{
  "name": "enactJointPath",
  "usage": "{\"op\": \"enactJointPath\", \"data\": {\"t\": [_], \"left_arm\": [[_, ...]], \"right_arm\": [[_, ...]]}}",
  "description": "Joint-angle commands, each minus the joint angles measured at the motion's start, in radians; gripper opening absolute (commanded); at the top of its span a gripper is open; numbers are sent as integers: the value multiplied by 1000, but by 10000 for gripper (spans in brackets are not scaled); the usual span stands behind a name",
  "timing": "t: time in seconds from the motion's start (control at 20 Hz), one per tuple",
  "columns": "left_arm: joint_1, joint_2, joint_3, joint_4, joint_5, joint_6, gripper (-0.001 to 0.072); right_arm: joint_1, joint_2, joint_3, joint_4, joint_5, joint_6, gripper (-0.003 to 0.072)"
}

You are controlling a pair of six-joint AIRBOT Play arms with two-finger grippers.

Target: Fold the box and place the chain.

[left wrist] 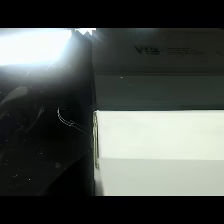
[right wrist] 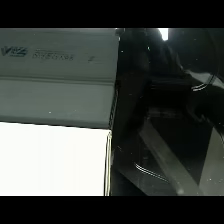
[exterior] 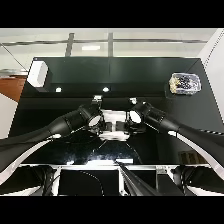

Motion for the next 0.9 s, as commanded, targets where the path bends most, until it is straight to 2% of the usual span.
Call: {"op": "enactJointPath", "data": {"t": [0.0,0.05,0.1,0.15,0.4,0.65,0.75,0.85], "left_arm": [[0,0,0,-2,2,-2,29],[0,0,1,-8,2,-2,28],[0,0,0,-11,2,-2,29],[0,0,0,-11,2,-2,29],[0,0,0,-19,0,-2,28],[0,0,0,-18,-19,-2,28],[0,0,1,-18,-21,-2,29],[0,0,0,-19,-17,-2,28]], "right_arm": [[4,-1,1,0,0,-8,56],[4,-1,1,0,0,-8,185],[3,0,1,0,0,-8,393],[3,0,1,0,4,-15,411],[1,40,19,-27,65,-127,412],[-43,215,32,-117,168,-239,411],[-72,312,32,-217,186,-333,411],[-116,410,32,-456,182,-354,410]]}}
